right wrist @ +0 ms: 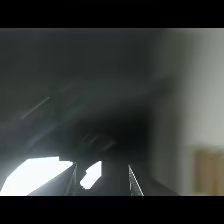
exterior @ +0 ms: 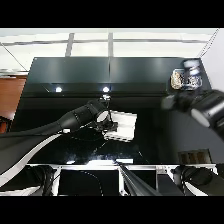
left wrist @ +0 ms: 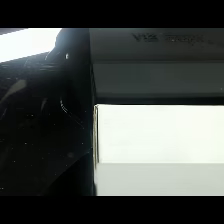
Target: Fold the box and place the chain.
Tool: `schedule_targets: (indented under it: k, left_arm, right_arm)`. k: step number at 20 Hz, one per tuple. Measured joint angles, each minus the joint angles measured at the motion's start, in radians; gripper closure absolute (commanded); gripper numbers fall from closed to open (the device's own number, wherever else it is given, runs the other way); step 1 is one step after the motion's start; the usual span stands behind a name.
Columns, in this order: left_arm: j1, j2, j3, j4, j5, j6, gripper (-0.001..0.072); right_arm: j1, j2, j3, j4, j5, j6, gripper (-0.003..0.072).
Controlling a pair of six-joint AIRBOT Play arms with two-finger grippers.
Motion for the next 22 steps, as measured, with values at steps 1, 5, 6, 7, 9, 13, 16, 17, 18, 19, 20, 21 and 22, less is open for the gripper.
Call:
schedule_targets:
  k: [1, 5, 6, 7, 9, 13, 16, 17, 18, 19, 20, 21, 22]
  left_arm:
    - [0.0, 0.0, 0.0, 0.0, 0.0, 0.0, 0.068]
    - [0.0, 0.0, 0.0, 0.0, 0.001, -0.002, 0.068]
    - [0.0, 0.0, 0.0, 0.0, 0.0, -0.002, 0.068]
    - [0.0, 0.0, 0.0, 0.0, 0.0, -0.002, 0.068]
    - [0.0, 0.0, 0.0, 0.0, 0.001, -0.002, 0.068]
    - [0.0, 0.0, 0.0, 0.003, 0.001, -0.001, 0.068]
    - [0.0, 0.0, 0.0, 0.004, 0.002, 0.001, 0.068]
    - [0.0, 0.0, 0.0, 0.004, 0.002, 0.001, 0.068]
    - [0.0, 0.0, 0.0, 0.004, 0.002, 0.001, 0.068]
    - [0.0, 0.0, 0.0, 0.004, 0.002, 0.0, 0.068]
    - [0.0, 0.0, 0.0, 0.004, 0.002, 0.0, 0.068]
    - [0.0, 0.0, 0.0, 0.004, 0.002, 0.0, 0.068]
    - [0.0, 0.0, 0.0, 0.004, 0.002, 0.0, 0.068]
  right_arm:
    - [-0.074, -0.009, -0.001, -0.048, -0.037, 0.001, 0.0303]
    - [-0.428, -0.147, 0.014, 0.029, -0.236, 0.06, -0.0034]
    - [-0.51, -0.202, 0.034, 0.127, -0.294, 0.036, -0.0034]
    - [-0.577, -0.26, 0.063, 0.248, -0.344, -0.017, -0.0034]
    - [-0.676, -0.389, 0.157, 0.5, -0.394, -0.14, -0.0034]
    - [-0.759, -0.649, 0.417, 0.774, -0.348, -0.139, 0.0025]
    - [-0.776, -0.78, 0.56, 0.842, -0.304, -0.038, 0.0086]
    - [-0.78, -0.813, 0.594, 0.853, -0.297, -0.01, 0.0085]
    - [-0.782, -0.838, 0.618, 0.858, -0.293, 0.011, 0.0085]
    - [-0.783, -0.861, 0.637, 0.859, -0.286, 0.032, 0.0085]
    - [-0.785, -0.88, 0.65, 0.858, -0.282, 0.046, 0.0085]
    - [-0.785, -0.896, 0.66, 0.855, -0.281, 0.056, 0.0085]
    - [-0.784, -0.91, 0.666, 0.853, -0.279, 0.063, 0.0085]
